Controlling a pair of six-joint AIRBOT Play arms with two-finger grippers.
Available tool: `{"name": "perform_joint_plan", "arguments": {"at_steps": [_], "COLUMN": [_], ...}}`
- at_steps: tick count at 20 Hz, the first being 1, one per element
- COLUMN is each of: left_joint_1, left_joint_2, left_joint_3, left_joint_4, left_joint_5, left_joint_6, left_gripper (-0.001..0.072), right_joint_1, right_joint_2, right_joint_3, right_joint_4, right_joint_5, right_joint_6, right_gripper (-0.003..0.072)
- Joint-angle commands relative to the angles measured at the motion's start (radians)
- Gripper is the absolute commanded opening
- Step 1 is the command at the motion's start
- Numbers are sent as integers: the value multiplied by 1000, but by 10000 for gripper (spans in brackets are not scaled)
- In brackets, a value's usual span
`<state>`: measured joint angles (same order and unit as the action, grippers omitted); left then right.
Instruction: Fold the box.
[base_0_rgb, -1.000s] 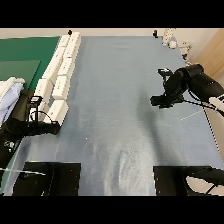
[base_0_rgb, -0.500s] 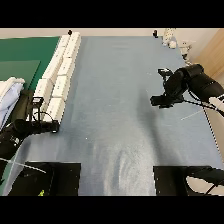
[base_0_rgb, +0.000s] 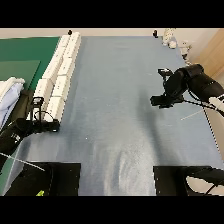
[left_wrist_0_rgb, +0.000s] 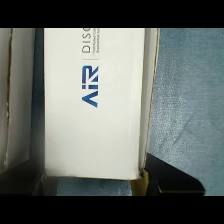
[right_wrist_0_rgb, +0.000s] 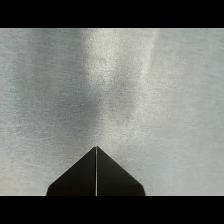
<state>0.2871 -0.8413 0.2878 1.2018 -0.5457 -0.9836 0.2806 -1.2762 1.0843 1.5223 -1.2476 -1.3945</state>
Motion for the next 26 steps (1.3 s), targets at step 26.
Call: {"name": "perform_joint_plan", "arguments": {"at_steps": [26], "left_joint_1": [1], "left_joint_2": [306], "left_joint_3": [419], "left_joint_4": [103], "left_joint_5": [-487], "left_joint_6": [-57], "left_gripper": [690], "right_joint_1": [0], "right_joint_2": [0], "right_joint_3": [1], "right_joint_4": [0], "right_joint_5": [0], "right_joint_6": [0], "right_gripper": [5]}}
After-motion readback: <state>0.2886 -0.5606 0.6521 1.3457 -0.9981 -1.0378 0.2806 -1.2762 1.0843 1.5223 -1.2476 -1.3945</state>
